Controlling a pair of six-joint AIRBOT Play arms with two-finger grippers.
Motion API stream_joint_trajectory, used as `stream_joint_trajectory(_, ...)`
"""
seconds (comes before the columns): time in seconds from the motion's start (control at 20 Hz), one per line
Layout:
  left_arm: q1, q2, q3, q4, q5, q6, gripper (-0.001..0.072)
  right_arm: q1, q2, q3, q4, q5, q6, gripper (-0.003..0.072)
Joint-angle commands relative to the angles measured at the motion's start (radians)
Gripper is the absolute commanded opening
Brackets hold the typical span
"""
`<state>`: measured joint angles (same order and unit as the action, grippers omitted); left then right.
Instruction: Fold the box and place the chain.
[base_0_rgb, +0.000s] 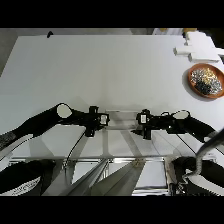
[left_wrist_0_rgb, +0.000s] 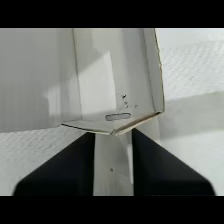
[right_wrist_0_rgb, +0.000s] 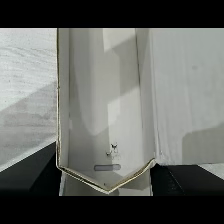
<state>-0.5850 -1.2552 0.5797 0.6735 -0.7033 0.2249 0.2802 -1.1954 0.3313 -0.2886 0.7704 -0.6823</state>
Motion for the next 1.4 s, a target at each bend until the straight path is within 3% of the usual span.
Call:
stream_joint_trajectory(0.0,-0.008,-0.001,0.0,-0.031,0.016,0.001,0.0128,0.0,0.001,0.0,0.0,0.0,0.0,0.044)
stream_joint_trajectory(0.5,-0.077,-0.034,0.0,-0.185,0.135,0.04,0.014,0.0,0.001,0.0,0.0,0.0,0.0,0.044)
stream_joint_trajectory(0.6,-0.087,-0.047,0.0,-0.191,0.136,0.038,0.0216,0.0,0.0,0.0,0.0,0.0,0.0,0.044)
stream_joint_trajectory(0.7,-0.105,-0.047,0.0,-0.198,0.138,0.038,0.0245,0.0,0.001,0.0,0.0,0.0,0.0,0.044)
stream_joint_trajectory(0.8,-0.109,-0.047,0.0,-0.215,0.138,0.037,0.0393,0.0,0.001,0.0,0.0,0.0,0.0,0.044)
stream_joint_trajectory(1.0,-0.107,-0.035,0.0,-0.196,0.13,-0.032,0.0411,0.0,0.001,0.0,0.0,0.0,0.0,0.044)
stream_joint_trajectory(1.05,-0.104,-0.024,0.0,-0.169,0.13,-0.082,0.0384,0.0,0.001,0.0,0.0,0.0,0.0,0.044)
stream_joint_trajectory(1.15,-0.083,0.022,0.0,-0.068,0.11,-0.22,0.0108,0.0,0.0,0.0,0.0,0.0,0.0,0.044)
stream_joint_trajectory(1.2,-0.069,0.051,0.0,-0.014,0.095,-0.306,0.0012,0.0,0.001,0.0,0.0,0.0,0.0,0.044)
stream_joint_trajectory(1.35,-0.017,0.146,0.0,0.158,0.056,-0.619,0.0009,0.0,0.0,0.0,0.0,0.0,0.0,0.044)
